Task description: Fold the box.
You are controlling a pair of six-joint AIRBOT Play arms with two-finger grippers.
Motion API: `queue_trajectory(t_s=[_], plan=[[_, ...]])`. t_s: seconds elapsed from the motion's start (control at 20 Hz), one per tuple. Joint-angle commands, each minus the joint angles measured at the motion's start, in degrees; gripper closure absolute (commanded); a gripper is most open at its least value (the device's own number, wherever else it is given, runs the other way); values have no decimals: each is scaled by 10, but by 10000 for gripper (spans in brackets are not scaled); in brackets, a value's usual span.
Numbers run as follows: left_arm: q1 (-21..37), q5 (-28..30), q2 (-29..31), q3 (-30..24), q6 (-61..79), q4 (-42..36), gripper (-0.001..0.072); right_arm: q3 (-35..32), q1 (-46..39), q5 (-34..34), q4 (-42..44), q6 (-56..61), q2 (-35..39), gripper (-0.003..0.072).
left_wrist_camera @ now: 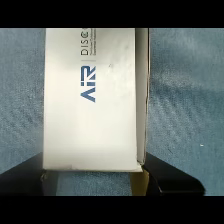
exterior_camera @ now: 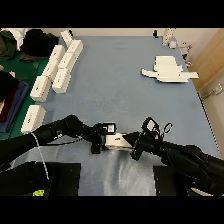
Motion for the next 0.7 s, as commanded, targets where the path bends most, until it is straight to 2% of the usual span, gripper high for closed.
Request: queue_trajectory(t_s=[0.0,0.05,0.2,0.45,0.55,0.65], plan=[[0,0,0,0,1,1,299,33,-19,2,-79,0,7,683],[0,0,0,0,1,1,299,57,-41,-23,-96,0,-2,684],[0,0,0,0,1,1,299,171,-152,-182,-143,15,-69,684],[0,1,0,0,1,1,299,387,-316,-473,-318,219,-244,683],[0,0,0,0,1,1,299,441,-347,-557,-351,285,-302,684],[0,1,0,0,1,1,299,466,-364,-614,-351,335,-341,683]])
